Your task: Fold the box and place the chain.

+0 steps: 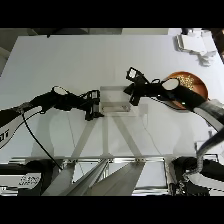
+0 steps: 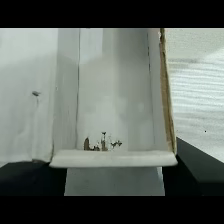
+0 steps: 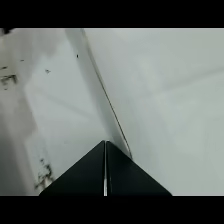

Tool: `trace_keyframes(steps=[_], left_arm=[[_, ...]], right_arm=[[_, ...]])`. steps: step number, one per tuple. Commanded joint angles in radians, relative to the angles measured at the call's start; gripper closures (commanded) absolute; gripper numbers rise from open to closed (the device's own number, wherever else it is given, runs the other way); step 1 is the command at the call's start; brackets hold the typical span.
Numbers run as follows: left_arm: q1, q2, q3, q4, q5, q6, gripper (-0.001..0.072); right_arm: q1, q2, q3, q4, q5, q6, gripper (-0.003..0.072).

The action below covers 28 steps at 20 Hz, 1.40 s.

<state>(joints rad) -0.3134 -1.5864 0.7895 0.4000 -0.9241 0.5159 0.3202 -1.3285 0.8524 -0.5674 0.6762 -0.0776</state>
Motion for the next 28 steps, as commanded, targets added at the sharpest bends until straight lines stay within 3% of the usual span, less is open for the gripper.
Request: trace_keyframes(steps=[1,4,7,11,14,15,28], left_arm=[[0.000,0.001,0.000,0.000,0.000,0.000,0.0602],[0.000,0.001,0.000,0.000,0.000,0.000,0.0602],[0.000,0.001,0.000,0.000,0.000,0.000,0.0602],[0.000,0.001,0.000,0.000,0.000,0.000,0.0602],[0.000,0.001,0.000,0.000,0.000,0.000,0.0602],[0.000,0.001,0.000,0.000,0.000,0.000,0.0602],[0.000,0.001,0.000,0.000,0.000,0.000,0.0602]], right_arm=[[-0.075,0.108,0.001,-0.151,0.303,0.003,0.0680],[-0.156,0.105,0.001,-0.243,0.492,0.003,0.0677],[-0.147,0.063,0.001,-0.343,0.460,0.003,0.0677],[-0.084,-0.039,0.001,-0.312,0.367,0.003,0.0675],[-0.034,-0.097,0.001,-0.304,0.282,0.003,0.0472],[-0.023,-0.105,0.001,-0.303,0.254,0.003,0.0463],[0.008,-0.105,0.002,-0.162,0.256,0.002,0.0471]])
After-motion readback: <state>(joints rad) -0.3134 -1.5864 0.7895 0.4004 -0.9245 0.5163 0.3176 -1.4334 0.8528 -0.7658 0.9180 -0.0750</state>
